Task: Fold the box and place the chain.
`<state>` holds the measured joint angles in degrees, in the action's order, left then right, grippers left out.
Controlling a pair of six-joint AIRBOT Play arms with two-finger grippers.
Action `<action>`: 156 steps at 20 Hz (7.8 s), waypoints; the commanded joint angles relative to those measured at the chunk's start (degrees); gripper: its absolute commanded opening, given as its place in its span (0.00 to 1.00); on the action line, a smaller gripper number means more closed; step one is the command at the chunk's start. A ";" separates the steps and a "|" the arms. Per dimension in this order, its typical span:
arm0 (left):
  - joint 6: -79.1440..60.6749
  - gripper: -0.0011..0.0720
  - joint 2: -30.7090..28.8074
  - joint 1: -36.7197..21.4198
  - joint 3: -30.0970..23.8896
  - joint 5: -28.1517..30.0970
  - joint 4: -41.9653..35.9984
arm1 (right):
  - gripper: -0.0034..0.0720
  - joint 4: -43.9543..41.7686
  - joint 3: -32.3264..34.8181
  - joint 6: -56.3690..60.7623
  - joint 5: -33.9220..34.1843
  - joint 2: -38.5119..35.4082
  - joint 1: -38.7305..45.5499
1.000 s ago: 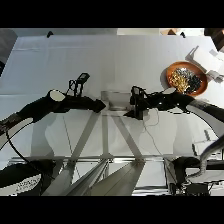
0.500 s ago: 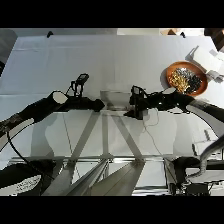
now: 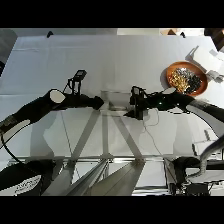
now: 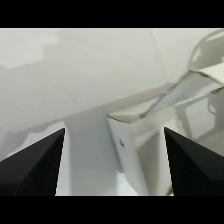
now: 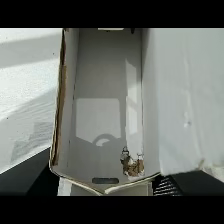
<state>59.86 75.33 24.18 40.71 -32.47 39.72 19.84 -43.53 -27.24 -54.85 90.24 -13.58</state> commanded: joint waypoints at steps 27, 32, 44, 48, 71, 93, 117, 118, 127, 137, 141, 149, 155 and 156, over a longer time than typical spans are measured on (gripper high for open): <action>47.63 0.77 4.66 12.66 10.86 -7.23 41.11 | 0.76 -0.15 -0.02 0.02 0.00 -0.04 -0.02; 54.16 0.70 9.05 15.15 15.23 -7.43 46.95 | 0.76 -0.15 -0.02 0.02 0.00 -0.04 -0.02; 76.94 0.36 12.04 21.68 16.24 -11.19 60.39 | 0.76 -0.15 -0.02 0.02 0.00 -0.04 -0.02; 76.91 0.02 12.02 21.77 16.24 -9.90 60.35 | 0.76 -0.15 -0.02 0.02 0.00 -0.04 -0.02; 37.66 0.80 -4.55 9.66 16.20 -24.98 43.54 | 0.76 -0.15 -0.02 0.02 0.00 -0.04 -0.02; -83.91 0.97 10.67 -14.67 4.31 -27.98 -13.49 | 0.76 -0.15 -0.02 0.02 0.00 -0.04 -0.02; -95.93 0.97 14.84 -12.00 4.44 -26.01 -18.27 | 0.76 -0.15 -0.02 0.02 0.00 -0.04 -0.02; -96.08 0.97 14.84 -12.09 4.44 -26.01 -18.27 | 0.76 -0.15 -0.02 0.02 0.00 -0.04 -0.02; -93.13 0.97 13.16 -12.13 4.46 -28.85 -18.27 | 0.76 -0.15 -0.02 0.02 0.00 -0.04 -0.02; -92.63 0.97 13.05 -9.49 4.44 -25.07 -18.27 | 0.76 -0.15 -0.02 0.02 0.00 -0.04 -0.02; -92.63 0.97 14.47 -8.07 4.44 -21.73 -18.64 | 0.76 -0.15 -0.02 0.02 0.00 -0.04 -0.02; -92.43 0.97 15.69 -5.33 4.63 -17.07 -22.01 | 0.76 -0.15 -0.02 0.02 0.00 -0.04 -0.02; -92.94 0.97 15.67 -3.74 4.66 -17.25 -19.12 | 0.76 -0.15 -0.02 0.02 0.00 -0.04 -0.02; -92.94 0.97 15.67 -3.74 4.66 -17.29 -19.10 | 0.76 -0.15 -0.02 0.02 0.00 -0.04 -0.02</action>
<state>-32.82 90.96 20.10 45.32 -49.78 19.84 19.73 -43.53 -27.27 -55.00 90.24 -13.56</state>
